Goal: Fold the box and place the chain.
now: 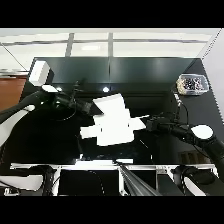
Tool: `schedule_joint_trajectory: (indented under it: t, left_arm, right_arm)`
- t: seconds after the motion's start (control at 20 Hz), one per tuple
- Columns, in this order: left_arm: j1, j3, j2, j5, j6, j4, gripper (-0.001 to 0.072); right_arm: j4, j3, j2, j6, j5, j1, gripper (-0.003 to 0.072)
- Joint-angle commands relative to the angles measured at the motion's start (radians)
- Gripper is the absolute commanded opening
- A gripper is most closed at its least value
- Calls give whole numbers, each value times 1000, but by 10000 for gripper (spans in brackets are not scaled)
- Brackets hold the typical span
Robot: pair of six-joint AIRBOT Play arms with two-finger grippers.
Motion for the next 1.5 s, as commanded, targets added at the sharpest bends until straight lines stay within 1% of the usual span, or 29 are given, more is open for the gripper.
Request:
schedule_joint_trajectory:
  t: [0.0, 0.05, 0.15, 0.2, 0.25, 0.3, 0.35, 0.4, 0.45, 0.55, 0.6, 0.65, 0.7, 0.75, 0.8, 0.85, 0.9, 1.0, 1.1, 1.2, 1.3, 1.45]
  left_arm:
    - [-43, 88, -138, -162, 97, 44, 549]
    - [-53, 112, -160, -182, 110, 73, 481]
    - [-67, 150, -187, -227, 175, 110, 317]
    - [-68, 161, -190, -225, 192, 124, 177]
    - [-67, 170, -190, -224, 208, 126, 66]
    - [-66, 177, -190, -225, 230, 126, 35]
    - [-66, 185, -190, -222, 237, 126, 27]
    - [-66, 192, -189, -222, 238, 126, 26]
    - [-66, 197, -185, -222, 238, 127, 25]
    - [-68, 195, -154, -219, 237, 135, 22]
    - [-72, 185, -124, -208, 224, 139, 22]
    - [-79, 154, -84, -182, 219, 127, 22]
    - [-87, 99, -31, -116, 255, 103, 22]
    - [-97, 29, 28, -26, 346, 63, 22]
    - [-109, -36, 80, 72, 457, 16, 23]
    - [-125, -92, 126, 165, 599, -21, 24]
    - [-140, -121, 152, 211, 735, -23, 25]
    - [-174, -127, 158, 230, 912, -1, 27]
    - [-201, -127, 151, 288, 934, 41, 27]
    - [-233, -127, 150, 340, 934, 132, 27]
    - [-257, -127, 149, 361, 933, 180, 27]
    - [-272, -127, 149, 384, 928, 188, 27]
  right_arm:
    - [3, -1, 1, 5, -5, 11, 17]
    - [3, -1, 1, 5, -5, 11, 17]
    - [3, -1, 1, 5, -5, 11, 17]
    - [3, -1, 1, 7, -5, 11, 17]
    - [2, -1, 1, 8, -5, 11, 17]
    - [-2, -1, 1, 8, -5, 11, 17]
    - [-13, -1, 1, 7, -5, 11, 45]
    - [-40, 4, 1, 7, -5, 8, 423]
    - [-63, 19, 1, 6, 14, -1, 704]
    - [-167, 98, 1, 0, 136, -37, 706]
    - [-240, 152, 1, -11, 220, -49, 706]
    - [-315, 202, 1, -23, 298, -49, 706]
    - [-386, 244, 1, -35, 369, -44, 706]
    - [-428, 267, 1, -54, 417, -35, 706]
    - [-445, 270, 1, -86, 434, -22, 706]
    - [-464, 270, 0, -127, 436, -1, 705]
    - [-494, 270, 0, -170, 415, 29, 705]
    - [-557, 270, 0, -241, 338, 96, 705]
    - [-653, 270, -3, -285, 253, 159, 705]
    - [-741, 269, -25, -289, 223, 193, 705]
    - [-758, 257, -54, -305, 222, 198, 705]
    - [-750, 225, -93, -386, 223, 198, 705]
